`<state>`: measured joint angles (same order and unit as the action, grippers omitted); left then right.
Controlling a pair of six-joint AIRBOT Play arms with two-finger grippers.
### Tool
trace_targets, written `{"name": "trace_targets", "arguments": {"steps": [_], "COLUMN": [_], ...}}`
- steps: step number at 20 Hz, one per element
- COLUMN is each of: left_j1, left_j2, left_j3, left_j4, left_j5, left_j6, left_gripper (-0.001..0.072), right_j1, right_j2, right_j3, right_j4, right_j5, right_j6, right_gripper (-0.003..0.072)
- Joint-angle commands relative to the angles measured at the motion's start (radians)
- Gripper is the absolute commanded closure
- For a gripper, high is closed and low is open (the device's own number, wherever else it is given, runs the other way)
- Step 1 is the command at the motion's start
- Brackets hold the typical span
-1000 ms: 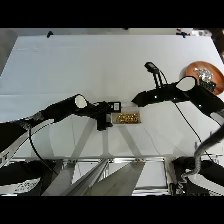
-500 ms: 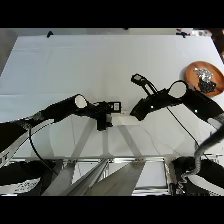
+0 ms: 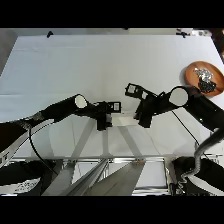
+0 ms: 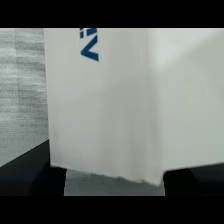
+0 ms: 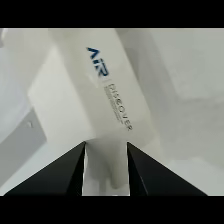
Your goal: Fold the box and place the chain.
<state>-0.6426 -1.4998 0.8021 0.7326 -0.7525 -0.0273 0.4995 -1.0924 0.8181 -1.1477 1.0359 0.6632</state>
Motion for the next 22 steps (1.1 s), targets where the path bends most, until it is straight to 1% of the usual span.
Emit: {"name": "trace_targets", "arguments": {"steps": [1,5,7,9,14,22], "left_j1": [0.000,0.000,0.000,0.000,0.000,0.000], "left_j2": [0.001,0.001,0.001,0.001,0.001,0.001], "left_j3": [0.000,0.000,0.000,0.000,0.000,0.000], "left_j4": [0.000,0.000,0.000,0.000,0.000,0.000], "left_j5": [0.000,0.000,0.000,0.000,0.000,0.000], "left_j6": [0.000,0.000,0.000,0.000,0.000,0.000], "left_gripper": [0.0274,0.0274,0.0274,0.0274,0.0274,0.0274], "right_j1": [0.069,0.085,0.103,0.133,0.174,0.174], "right_j2": [0.006,0.006,0.006,0.007,0.008,0.008], "right_j3": [0.000,0.000,-0.001,-0.004,-0.010,-0.010], "right_j4": [-0.053,-0.074,-0.133,-0.186,-0.219,-0.261], "right_j5": [-0.060,-0.071,-0.066,-0.066,-0.110,-0.117], "right_j6": [-0.069,-0.028,0.021,0.022,0.054,0.120], "right_gripper": [0.0384,0.0385,0.0385,0.0385,0.0386,0.0388]}}
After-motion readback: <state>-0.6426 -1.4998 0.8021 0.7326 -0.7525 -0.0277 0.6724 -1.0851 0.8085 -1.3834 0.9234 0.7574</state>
